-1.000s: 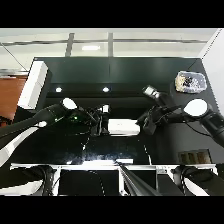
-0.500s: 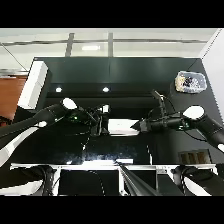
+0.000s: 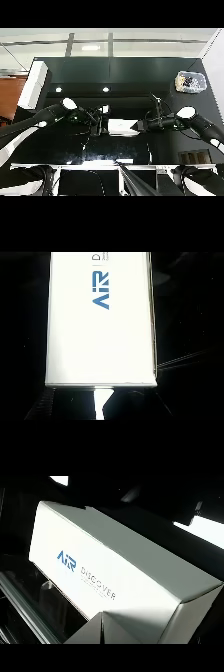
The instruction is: Fold the box and place the chain.
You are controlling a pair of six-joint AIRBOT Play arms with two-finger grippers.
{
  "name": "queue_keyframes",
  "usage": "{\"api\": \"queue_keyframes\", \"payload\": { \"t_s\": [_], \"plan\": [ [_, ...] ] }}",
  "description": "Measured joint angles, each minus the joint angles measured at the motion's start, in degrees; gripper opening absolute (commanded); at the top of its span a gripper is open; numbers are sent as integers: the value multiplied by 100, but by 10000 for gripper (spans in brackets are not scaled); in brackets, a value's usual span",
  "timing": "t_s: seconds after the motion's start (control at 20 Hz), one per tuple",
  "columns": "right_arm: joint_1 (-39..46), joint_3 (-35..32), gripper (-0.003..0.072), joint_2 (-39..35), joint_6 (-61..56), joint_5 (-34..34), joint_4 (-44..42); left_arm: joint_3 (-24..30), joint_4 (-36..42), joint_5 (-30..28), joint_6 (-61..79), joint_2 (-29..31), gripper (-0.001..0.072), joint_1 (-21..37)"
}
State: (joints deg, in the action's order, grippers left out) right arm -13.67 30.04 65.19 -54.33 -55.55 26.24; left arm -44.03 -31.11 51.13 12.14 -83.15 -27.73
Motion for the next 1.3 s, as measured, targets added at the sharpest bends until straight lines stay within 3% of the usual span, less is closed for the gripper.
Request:
{"api": "queue_keyframes", "payload": {
  "t_s": [0.2, 0.35, 0.4, 0.45, 0.75, 0.95, 1.1, 1.3],
  "plan": [
    [46, 74, 23, 28, 15, -90, 107, 0, 4, 4, -7, 0, 403, 0],
    [317, 380, 23, -181, 70, -697, 372, 0, 11, 11, -50, 15, 415, -2],
    [479, 518, 23, -332, 66, -964, 391, 2, -20, 17, -52, 46, 496, 0],
    [664, 634, 23, -501, 33, -1204, 531, 2, -52, 22, -55, 94, 720, 7],
    [2072, 981, 23, -1668, -350, -2135, 1438, 2, -946, 52, -636, 769, 720, 114],
    [2424, 1014, 23, -1954, -468, -2164, 1696, -90, -997, 155, -973, 1228, 714, -72],
    [2507, 1019, 23, -2020, -496, -1941, 1768, -378, -839, -37, -1193, 1158, 714, -535],
    [2544, 1019, 24, -2048, -511, -1814, 1810, -966, -763, -293, -1576, 568, 714, -1115]
  ]
}}
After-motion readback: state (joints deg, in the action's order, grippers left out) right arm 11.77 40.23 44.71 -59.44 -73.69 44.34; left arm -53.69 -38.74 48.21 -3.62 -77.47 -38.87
